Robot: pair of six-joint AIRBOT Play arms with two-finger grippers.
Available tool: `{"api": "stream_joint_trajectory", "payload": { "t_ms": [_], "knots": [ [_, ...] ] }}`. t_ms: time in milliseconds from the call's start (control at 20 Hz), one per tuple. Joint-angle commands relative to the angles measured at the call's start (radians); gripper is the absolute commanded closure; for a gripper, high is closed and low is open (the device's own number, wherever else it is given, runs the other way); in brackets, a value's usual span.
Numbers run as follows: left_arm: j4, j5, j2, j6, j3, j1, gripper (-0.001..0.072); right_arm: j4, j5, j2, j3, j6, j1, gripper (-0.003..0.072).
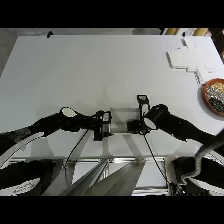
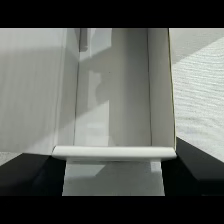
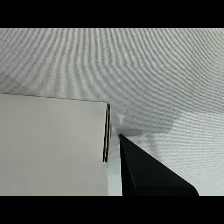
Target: Fold the box and place the chain.
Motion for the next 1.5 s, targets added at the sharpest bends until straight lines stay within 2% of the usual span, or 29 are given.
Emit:
{"api": "stream_joint_trajectory", "payload": {
  "t_ms": [0,50,150,200,400,450,500,650,750,900,1000,1050,1150,1250,1350,1450],
  "knots": [
    [-0.003,0.0,0.0,-0.002,0.0,0.0,0.0379,0.0,-0.011,-0.002,0.0,0.003,0.002,0.0485],
    [-0.003,0.0,0.0,-0.002,0.0,0.0,0.0379,0.0,-0.018,-0.002,0.0,0.003,0.002,0.0498],
    [-0.003,0.0,0.0,-0.001,0.0,0.0,0.0379,0.0,-0.023,-0.002,0.0,0.003,0.002,0.064],
    [-0.003,0.0,0.0,-0.002,0.0,0.0,0.0379,0.0,-0.023,-0.002,0.0,0.002,0.002,0.0669],
    [-0.003,0.0,0.0,-0.002,0.0,0.0,0.0379,0.0,-0.023,0.002,0.0,-0.003,0.002,0.0665],
    [-0.003,0.0,0.0,-0.001,0.0,0.0,0.0379,0.0,-0.023,0.01,0.0,-0.018,0.002,0.0604],
    [-0.003,0.0,0.0,-0.001,0.0,0.0,0.0379,-0.001,-0.023,0.025,0.0,-0.032,0.002,0.05],
    [-0.003,0.0,0.0,-0.002,0.0,0.0,0.0379,-0.018,-0.009,0.099,0.0,-0.116,0.002,0.0347],
    [-0.003,0.0,0.0,-0.001,0.0,0.0,0.0379,-0.017,0.052,0.163,0.0,-0.211,0.002,0.0117],
    [-0.003,0.0,0.0,-0.002,0.0,0.0,0.0379,-0.019,0.204,0.289,0.037,-0.326,-0.036,0.0107],
    [-0.003,0.0,0.0,-0.001,0.0,0.0,0.0379,-0.024,0.316,0.365,0.14,-0.429,-0.127,0.0113],
    [-0.002,0.0,0.0,-0.001,0.0,0.0,0.0379,-0.039,0.356,0.389,0.217,-0.483,-0.199,0.0154],
    [-0.003,0.0,0.0,-0.002,0.0,0.0,0.0379,-0.07,0.387,0.389,0.385,-0.599,-0.381,0.0166],
    [-0.003,0.0,0.0,-0.001,0.0,0.0,0.0379,-0.073,0.383,0.34,0.545,-0.723,-0.594,0.0253],
    [-0.002,0.0,0.0,-0.002,0.0,0.0,0.0379,-0.074,0.388,0.252,0.681,-0.781,-0.808,0.0267],
    [-0.002,0.0,0.0,-0.001,0.0,0.0,0.0379,-0.066,0.362,0.164,0.738,-0.784,-0.993,0.0286]
  ]
}}
